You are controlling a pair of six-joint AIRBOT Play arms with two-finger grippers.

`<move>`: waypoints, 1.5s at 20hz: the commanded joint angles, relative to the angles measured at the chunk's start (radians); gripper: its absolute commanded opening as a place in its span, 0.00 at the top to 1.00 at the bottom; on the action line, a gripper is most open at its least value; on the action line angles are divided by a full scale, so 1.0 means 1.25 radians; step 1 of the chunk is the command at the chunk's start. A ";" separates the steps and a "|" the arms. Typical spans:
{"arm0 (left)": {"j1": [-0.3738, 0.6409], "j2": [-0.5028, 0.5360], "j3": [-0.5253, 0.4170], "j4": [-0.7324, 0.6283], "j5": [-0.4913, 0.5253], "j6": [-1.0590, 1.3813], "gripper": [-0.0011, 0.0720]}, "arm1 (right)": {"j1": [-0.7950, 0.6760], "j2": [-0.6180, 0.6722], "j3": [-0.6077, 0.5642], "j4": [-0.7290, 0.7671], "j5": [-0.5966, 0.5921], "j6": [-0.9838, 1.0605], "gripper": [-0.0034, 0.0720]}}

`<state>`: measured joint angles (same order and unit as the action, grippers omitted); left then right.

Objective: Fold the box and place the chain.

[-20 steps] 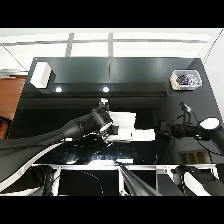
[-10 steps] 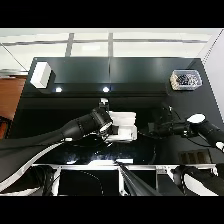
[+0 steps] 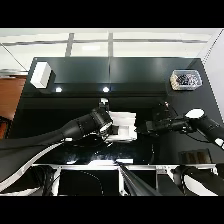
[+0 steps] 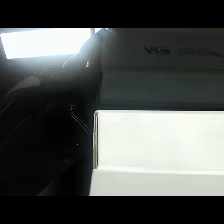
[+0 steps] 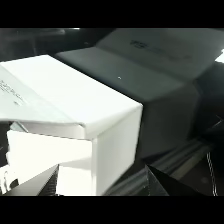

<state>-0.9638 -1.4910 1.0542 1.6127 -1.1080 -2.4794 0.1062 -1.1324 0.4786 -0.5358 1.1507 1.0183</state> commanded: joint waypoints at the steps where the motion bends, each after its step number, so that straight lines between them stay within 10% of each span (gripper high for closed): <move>1: 0.001 -0.001 0.000 0.000 0.000 0.000 0.95 | 0.101 0.000 0.034 -0.043 -0.091 0.107 0.18; 9: 0.001 -0.001 0.000 0.001 0.000 0.000 0.95 | 0.382 0.000 0.179 -0.487 -0.170 0.618 0.34; 30: 0.001 -0.001 0.000 0.001 0.000 0.000 0.94 | 0.546 -0.124 0.307 -0.752 -0.027 0.988 0.64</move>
